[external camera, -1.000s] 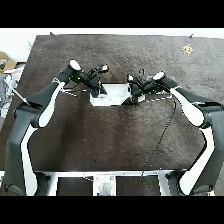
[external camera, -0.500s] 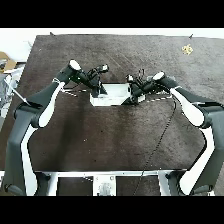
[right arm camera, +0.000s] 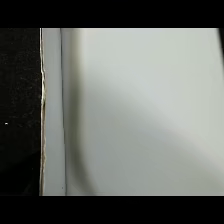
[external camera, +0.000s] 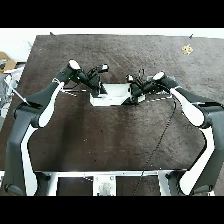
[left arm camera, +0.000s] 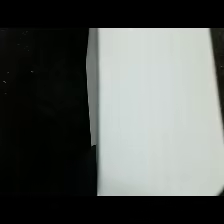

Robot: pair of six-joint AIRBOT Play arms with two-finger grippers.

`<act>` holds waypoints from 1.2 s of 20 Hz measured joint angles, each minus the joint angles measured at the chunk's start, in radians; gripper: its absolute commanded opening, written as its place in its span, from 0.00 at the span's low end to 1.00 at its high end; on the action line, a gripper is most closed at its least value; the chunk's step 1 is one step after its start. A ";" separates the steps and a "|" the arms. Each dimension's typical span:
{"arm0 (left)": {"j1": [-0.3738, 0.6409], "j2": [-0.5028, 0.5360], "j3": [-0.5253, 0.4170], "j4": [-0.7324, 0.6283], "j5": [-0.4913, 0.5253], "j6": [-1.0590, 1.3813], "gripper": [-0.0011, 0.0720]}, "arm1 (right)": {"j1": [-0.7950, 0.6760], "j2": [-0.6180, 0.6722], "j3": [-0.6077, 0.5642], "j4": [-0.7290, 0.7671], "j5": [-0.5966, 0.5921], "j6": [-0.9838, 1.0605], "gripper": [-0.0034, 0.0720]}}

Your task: Fold the box and place the chain.

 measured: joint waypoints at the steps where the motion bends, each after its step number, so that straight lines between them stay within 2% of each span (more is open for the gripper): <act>1: 0.000 0.000 0.000 -0.012 -0.013 0.000 0.42 | 0.000 0.000 0.000 0.000 -0.004 0.001 0.63; 7: 0.030 0.030 0.000 -0.023 -0.014 -0.010 0.42 | 0.000 0.000 0.000 0.000 -0.005 0.001 0.63; 12: 0.107 0.114 0.005 -0.073 -0.107 -0.111 0.42 | 0.000 0.000 0.000 0.000 -0.005 0.000 0.63; 13: 0.117 0.127 0.006 -0.097 -0.147 -0.142 0.33 | 0.000 0.000 0.000 0.000 -0.005 0.000 0.63; 14: 0.125 0.134 0.006 -0.111 -0.187 -0.172 0.06 | 0.000 0.000 0.000 0.001 -0.005 0.000 0.63; 17: 0.132 0.148 -0.005 -0.144 -0.286 -0.239 0.03 | 0.000 0.000 0.000 0.001 -0.005 0.000 0.63; 19: 0.121 0.151 -0.026 -0.150 -0.305 -0.260 0.03 | 0.000 0.000 0.000 0.001 -0.005 0.000 0.63; 21: 0.100 0.152 -0.047 -0.155 -0.290 -0.271 0.03 | 0.000 0.000 0.000 0.001 -0.004 0.000 0.63; 24: 0.072 0.151 -0.064 -0.158 -0.215 -0.279 0.03 | 0.000 0.000 0.000 0.001 -0.004 0.000 0.63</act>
